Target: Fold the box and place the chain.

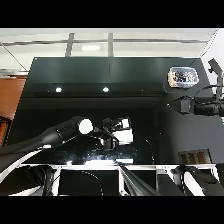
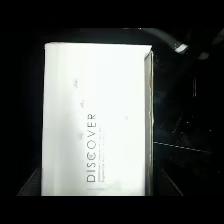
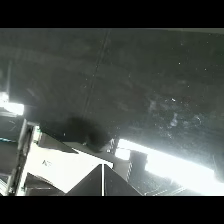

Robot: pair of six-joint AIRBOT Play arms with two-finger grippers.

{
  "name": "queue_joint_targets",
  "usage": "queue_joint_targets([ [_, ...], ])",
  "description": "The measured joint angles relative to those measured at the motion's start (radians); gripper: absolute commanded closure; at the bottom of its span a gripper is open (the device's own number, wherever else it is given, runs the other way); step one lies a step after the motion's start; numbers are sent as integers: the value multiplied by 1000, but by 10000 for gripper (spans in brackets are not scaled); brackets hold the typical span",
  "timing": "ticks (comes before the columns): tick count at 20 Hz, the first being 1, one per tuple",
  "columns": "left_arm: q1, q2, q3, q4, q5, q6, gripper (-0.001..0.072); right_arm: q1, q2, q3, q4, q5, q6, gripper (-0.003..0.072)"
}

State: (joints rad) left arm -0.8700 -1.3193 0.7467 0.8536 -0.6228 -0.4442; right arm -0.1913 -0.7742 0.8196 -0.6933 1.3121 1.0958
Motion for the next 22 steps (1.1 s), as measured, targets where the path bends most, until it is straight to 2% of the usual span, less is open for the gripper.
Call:
queue_joint_targets([
  [3, -26, -12, 0, 67, 23, -53, -1, 0, 0, 0, 0, 0, 0, 670],
  [4, -33, -14, 0, 87, 27, -66, 41, 0, 0, 0, 0, 0, 0, 670],
  [6, -42, -16, 0, 115, 29, -96, 306, 0, 0, 0, 0, 0, 0, 670],
  [7, -43, -16, 1, 126, 28, -114, 358, 0, 0, 0, 0, 0, 0, 670],
  [11, 19, 12, 8, 200, -52, -233, 359, 0, 0, 0, 0, -1, 0, 670],
  [14, 172, 59, 32, 294, -98, -344, 359, 0, 0, 0, 0, -8, 0, 670],
  [17, 409, 84, 93, 397, -135, -443, 360, 0, 0, 0, 0, -12, 0, 670],
  [20, 695, 55, 214, 443, -164, -528, 359, 0, 0, 0, 1, -13, 0, 670],
  [22, 858, -14, 329, 463, -201, -570, 359, 0, 0, 0, 2, -14, 0, 670],
])
